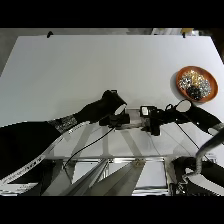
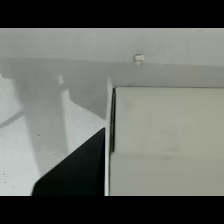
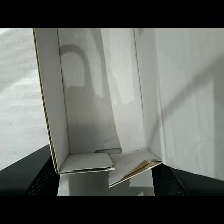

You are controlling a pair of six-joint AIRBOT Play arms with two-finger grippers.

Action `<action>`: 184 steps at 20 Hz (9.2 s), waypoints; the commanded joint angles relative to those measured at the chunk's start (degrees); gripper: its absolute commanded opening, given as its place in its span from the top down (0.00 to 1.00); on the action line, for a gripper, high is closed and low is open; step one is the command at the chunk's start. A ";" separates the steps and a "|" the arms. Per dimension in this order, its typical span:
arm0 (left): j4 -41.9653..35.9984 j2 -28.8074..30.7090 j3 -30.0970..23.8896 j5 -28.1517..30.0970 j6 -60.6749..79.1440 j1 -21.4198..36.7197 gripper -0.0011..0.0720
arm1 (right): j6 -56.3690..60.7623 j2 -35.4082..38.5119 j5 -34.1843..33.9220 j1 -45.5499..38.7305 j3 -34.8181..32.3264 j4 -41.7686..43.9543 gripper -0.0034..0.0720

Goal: Fold the box and place the chain.

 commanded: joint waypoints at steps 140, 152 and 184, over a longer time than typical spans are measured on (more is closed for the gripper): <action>-55.56 15.28 -35.76 35.91 152.95 12.04 0.70 | 28.13 10.29 -23.32 11.61 0.04 1.86 0.94; -55.56 15.28 -35.76 35.91 152.95 12.04 0.70 | 30.01 18.99 1.60 5.38 2.47 -25.03 0.86; -55.56 15.28 -35.76 35.91 152.95 12.04 0.70 | -6.40 5.49 1.86 0.46 -1.70 6.40 0.50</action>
